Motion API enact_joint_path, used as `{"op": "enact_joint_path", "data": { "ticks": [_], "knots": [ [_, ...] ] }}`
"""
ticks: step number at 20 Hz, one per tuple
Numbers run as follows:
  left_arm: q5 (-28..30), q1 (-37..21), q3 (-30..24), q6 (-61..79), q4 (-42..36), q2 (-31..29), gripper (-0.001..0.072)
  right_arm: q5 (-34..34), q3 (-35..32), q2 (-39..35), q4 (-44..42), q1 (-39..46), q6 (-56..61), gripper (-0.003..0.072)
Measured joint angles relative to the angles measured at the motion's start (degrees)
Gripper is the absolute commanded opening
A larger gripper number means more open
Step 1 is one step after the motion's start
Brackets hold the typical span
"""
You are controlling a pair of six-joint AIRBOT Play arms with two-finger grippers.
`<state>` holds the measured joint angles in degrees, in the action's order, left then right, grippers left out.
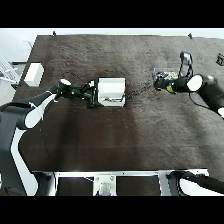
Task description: Fold the box and place the chain.
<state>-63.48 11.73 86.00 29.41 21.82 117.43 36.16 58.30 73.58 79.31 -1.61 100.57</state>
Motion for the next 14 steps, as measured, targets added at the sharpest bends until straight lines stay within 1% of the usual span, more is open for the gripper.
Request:
{"op": "enact_joint_path", "data": {
  "ticks": [3, 6, 10, 12, 13, 14],
  "knots": [
    [0.0, 0.0, 0.0, 0.0, 0.0, 0.0, 0.0354, -8.3, -2.2, 5.5, -5.2, 2.2, -0.7, 0.0577],
    [0.0, 0.0, 0.0, 0.0, 0.0, 0.0, 0.0354, -13.8, -0.3, 12.0, -9.7, 3.1, -3.0, 0.0576],
    [0.0, 0.0, 0.0, 0.0, 0.0, 0.0, 0.0354, -16.2, 5.7, 19.4, -16.6, 3.5, -8.7, 0.0574],
    [0.0, 0.0, 0.0, 0.0, 0.0, 0.0, 0.0354, -16.0, 8.9, 22.7, -20.5, 3.5, -12.7, 0.0555],
    [0.0, 0.0, 0.0, 0.0, 0.0, 0.0, 0.0354, -16.0, 10.2, 24.0, -22.4, 3.5, -14.8, 0.0469],
    [0.0, 0.0, 0.0, 0.0, 0.0, 0.0, 0.0354, -15.9, 11.5, 25.4, -24.5, 3.6, -17.0, 0.044]
  ]
}}
